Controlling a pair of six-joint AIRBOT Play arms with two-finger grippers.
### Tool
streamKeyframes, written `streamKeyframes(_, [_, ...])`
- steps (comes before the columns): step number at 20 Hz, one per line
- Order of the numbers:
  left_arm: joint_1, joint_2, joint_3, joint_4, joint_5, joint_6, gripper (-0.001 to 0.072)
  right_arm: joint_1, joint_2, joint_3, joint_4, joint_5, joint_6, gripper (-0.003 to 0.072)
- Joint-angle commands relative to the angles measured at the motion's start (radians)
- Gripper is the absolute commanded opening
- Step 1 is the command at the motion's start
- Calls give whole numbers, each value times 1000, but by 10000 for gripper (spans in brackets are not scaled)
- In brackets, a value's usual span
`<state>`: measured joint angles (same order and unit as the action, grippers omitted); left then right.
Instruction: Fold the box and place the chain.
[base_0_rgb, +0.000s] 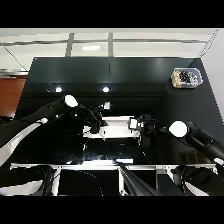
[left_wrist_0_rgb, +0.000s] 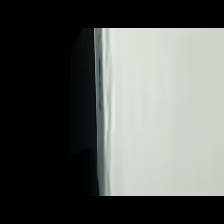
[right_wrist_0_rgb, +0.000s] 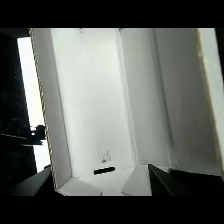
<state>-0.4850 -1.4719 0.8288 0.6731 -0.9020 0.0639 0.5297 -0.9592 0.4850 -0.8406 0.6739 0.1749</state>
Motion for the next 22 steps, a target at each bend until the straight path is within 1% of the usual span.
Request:
streamKeyframes(1, [0, 0, 0, -1, -1, 0, 31, 0, 1, 14, -24, -30, 53, 613])
streamKeyframes(5, [0, 0, 0, -1, -1, 0, 30, -53, 0, 47, -17, -27, 53, 616])
streamKeyframes(7, [0, 0, 0, -1, 0, 0, 30, -91, -2, 47, 34, -27, 50, 617])
streamKeyframes(11, [0, 0, 0, -1, 0, 0, 31, -96, -18, 47, 103, 4, -30, 617])
streamKeyframes(14, [0, 0, 0, -1, 0, 0, 30, -101, -54, 49, 188, -1, -93, 617])
streamKeyframes(18, [0, 0, 1, 0, 0, 0, 30, -123, -100, 50, 221, 81, -129, 616])
streamKeyframes(22, [0, 0, 1, 0, 0, 0, 31, -123, -105, 48, 251, 108, -144, 616])
